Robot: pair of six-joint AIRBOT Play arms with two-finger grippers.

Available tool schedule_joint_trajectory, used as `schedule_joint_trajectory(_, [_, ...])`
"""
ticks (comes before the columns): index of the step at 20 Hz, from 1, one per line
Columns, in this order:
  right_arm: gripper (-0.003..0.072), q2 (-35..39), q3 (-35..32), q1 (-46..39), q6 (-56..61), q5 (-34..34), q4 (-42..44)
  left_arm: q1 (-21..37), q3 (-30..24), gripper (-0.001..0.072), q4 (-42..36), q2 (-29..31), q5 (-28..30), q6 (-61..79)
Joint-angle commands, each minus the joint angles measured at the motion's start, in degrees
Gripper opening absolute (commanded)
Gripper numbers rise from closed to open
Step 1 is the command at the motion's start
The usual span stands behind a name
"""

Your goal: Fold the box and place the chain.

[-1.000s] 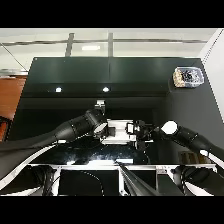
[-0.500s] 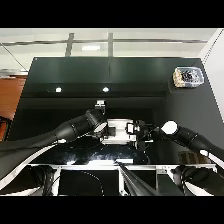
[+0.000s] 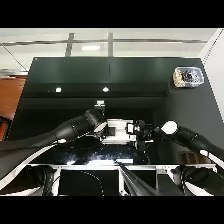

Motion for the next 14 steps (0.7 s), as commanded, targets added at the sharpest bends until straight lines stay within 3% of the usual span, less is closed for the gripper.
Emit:
schedule_joint_trajectory(1, [0.0531,-0.02,0.00,0.07,0.79,0.13,0.28,-0.02,0.04,0.0030,0.02,0.02,-0.02,0.15])
schedule_joint_trajectory(2, [0.0714,0.02,0.15,0.07,1.88,0.13,0.61,-0.02,0.04,0.0029,0.02,0.04,-0.26,0.15])
schedule_joint_trajectory(4, [0.0713,1.33,0.57,0.02,6.78,1.05,-0.35,-0.02,0.04,0.0029,0.02,0.09,-0.35,0.20])
schedule_joint_trajectory(8, [0.0712,9.22,1.40,-2.49,21.57,7.26,-15.30,0.00,0.04,0.0030,0.07,0.09,-0.24,0.26])
schedule_joint_trajectory(11, [0.0705,13.86,1.40,-6.43,21.77,11.43,-17.97,0.00,0.04,0.0030,0.02,0.09,-0.20,0.26])
schedule_joint_trajectory(14, [0.0704,13.53,-0.22,-6.58,11.87,9.81,-15.89,0.00,0.04,0.0031,0.02,0.09,-0.20,0.26])
